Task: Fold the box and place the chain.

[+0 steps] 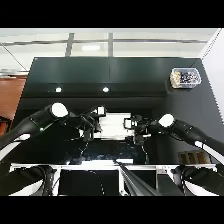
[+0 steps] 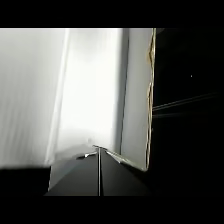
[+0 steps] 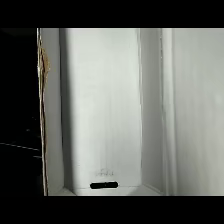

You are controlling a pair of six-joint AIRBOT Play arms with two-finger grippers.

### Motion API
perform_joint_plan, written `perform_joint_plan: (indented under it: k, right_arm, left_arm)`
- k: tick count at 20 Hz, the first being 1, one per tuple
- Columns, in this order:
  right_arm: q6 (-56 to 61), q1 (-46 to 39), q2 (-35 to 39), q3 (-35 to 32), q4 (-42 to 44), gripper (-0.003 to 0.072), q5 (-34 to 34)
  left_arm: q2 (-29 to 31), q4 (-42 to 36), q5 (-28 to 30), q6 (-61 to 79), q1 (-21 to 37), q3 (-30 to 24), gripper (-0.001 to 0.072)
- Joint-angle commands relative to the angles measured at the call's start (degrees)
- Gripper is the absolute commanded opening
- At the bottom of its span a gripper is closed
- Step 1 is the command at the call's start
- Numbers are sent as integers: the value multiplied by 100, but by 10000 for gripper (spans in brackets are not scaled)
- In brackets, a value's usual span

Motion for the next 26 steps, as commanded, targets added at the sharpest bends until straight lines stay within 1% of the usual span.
perform_joint_plan:
  k: [1,2,5,6,7,8,9,10,11,13,14,15,17,19,20,22,24,26]
  right_arm:
    - [4,0,-4,0,4,16,2]
    - [4,0,-4,0,4,16,2]
    - [4,0,-4,0,4,16,2]
    - [4,0,-4,0,4,16,2]
    - [4,0,-4,0,4,16,4]
    - [4,0,-4,0,4,16,2]
    - [4,0,-4,0,4,16,2]
    - [4,0,-4,0,4,16,2]
    - [4,0,-4,0,4,16,2]
    - [4,2,-4,0,2,16,4]
    - [4,0,-4,0,2,16,4]
    - [4,2,-4,0,2,16,4]
    - [4,0,-4,0,2,16,4]
    - [4,0,-4,0,2,16,2]
    - [4,0,-4,0,2,16,2]
    - [4,2,-4,0,2,16,2]
    - [4,0,-4,0,2,16,4]
    - [4,0,-4,0,2,16,2]
  left_arm:
    - [533,1038,-721,-1847,433,212,23]
    - [756,1379,-890,-2157,654,229,23]
    - [1329,2382,-1209,-3987,1552,203,23]
    - [1445,2540,-1226,-4446,1893,149,23]
    - [1519,2505,-1145,-5101,2291,9,23]
    - [1523,2310,-1014,-5847,2643,-201,24]
    - [1482,1899,-968,-6483,2988,-485,24]
    - [1392,1338,-1032,-6537,3272,-743,25]
    - [1263,719,-1196,-6177,3528,-975,24]
    - [970,-341,-1414,-5582,3829,-1329,24]
    - [778,-678,-1440,-5309,3823,-1436,23]
    - [592,-730,-1364,-5250,3689,-1473,23]
    - [234,-702,-970,-5309,3195,-1478,22]
    - [-81,-1113,-586,-5300,2608,-1469,23]
    - [-223,-1368,-494,-5160,2339,-1453,23]
    - [-389,-1698,-496,-4524,1969,-1438,24]
    - [-398,-1714,-452,-4247,1888,-1438,27]
    - [-398,-1694,-448,-4242,1965,-1438,27]
